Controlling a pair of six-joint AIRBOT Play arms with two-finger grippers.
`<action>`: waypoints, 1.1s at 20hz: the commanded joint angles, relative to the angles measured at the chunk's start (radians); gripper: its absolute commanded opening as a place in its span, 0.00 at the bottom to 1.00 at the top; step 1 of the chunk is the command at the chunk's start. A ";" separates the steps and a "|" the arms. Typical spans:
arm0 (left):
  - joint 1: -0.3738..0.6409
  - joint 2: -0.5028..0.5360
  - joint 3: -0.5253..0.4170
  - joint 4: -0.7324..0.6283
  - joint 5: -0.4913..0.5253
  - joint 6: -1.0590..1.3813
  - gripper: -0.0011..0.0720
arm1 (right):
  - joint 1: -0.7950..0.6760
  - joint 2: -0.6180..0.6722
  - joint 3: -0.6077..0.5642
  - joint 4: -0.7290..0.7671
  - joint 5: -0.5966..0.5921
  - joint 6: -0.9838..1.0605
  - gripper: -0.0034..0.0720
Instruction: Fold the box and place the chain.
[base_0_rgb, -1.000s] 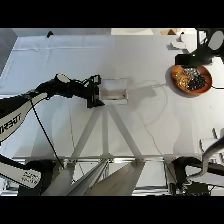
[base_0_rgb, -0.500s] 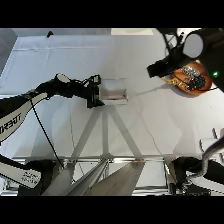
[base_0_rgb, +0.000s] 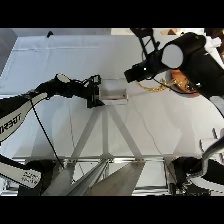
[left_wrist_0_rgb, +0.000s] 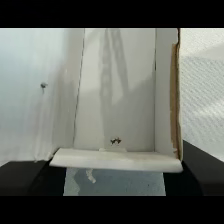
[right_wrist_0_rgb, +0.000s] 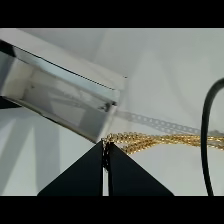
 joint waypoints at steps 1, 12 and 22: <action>0.000 -0.001 0.000 0.000 0.000 0.000 0.17 | 0.051 -0.054 0.000 0.042 -0.047 0.002 0.06; 0.000 -0.001 0.000 0.000 0.000 0.000 0.17 | 0.145 -0.294 0.000 0.105 -0.153 0.000 0.06; 0.000 -0.001 0.000 0.000 0.000 0.000 0.17 | 0.096 -0.248 0.000 0.118 -0.125 -0.009 0.32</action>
